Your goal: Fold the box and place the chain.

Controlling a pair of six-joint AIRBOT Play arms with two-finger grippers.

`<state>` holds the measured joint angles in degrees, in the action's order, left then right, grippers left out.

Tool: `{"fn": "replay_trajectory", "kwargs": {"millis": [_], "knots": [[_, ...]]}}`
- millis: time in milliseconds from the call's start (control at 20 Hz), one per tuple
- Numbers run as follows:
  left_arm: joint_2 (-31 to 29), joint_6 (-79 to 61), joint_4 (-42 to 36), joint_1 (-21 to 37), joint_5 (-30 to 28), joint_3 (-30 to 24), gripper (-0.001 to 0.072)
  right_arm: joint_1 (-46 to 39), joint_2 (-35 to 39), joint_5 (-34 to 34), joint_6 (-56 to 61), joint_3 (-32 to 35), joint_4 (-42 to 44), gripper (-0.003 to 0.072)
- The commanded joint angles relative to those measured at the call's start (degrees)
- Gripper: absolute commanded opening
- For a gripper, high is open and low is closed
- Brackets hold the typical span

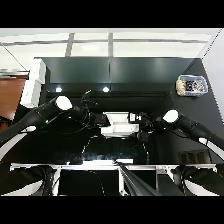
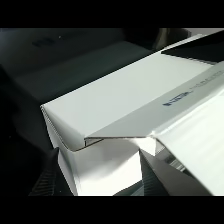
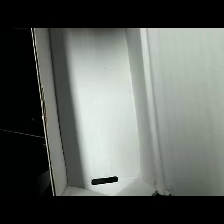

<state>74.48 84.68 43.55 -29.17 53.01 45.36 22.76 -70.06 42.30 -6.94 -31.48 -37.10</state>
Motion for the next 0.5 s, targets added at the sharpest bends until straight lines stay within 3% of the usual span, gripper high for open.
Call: {"fn": "replay_trajectory", "kwargs": {"millis": [0,250,450], "knots": [[0.0,3.7,3.8,-1.6,-1.4,0.9,0.0553,0.0,0.0,-0.1,0.0,0.0,0.0,0.0404],[0.1,9.1,7.3,-5.4,-6.0,1.4,0.0546,0.0,0.0,-0.1,0.0,0.0,0.0,0.0404],[1.2,13.4,12.0,-7.1,-6.4,2.1,0.0546,0.0,0.0,-0.1,0.0,0.0,0.0,0.0404]]}}
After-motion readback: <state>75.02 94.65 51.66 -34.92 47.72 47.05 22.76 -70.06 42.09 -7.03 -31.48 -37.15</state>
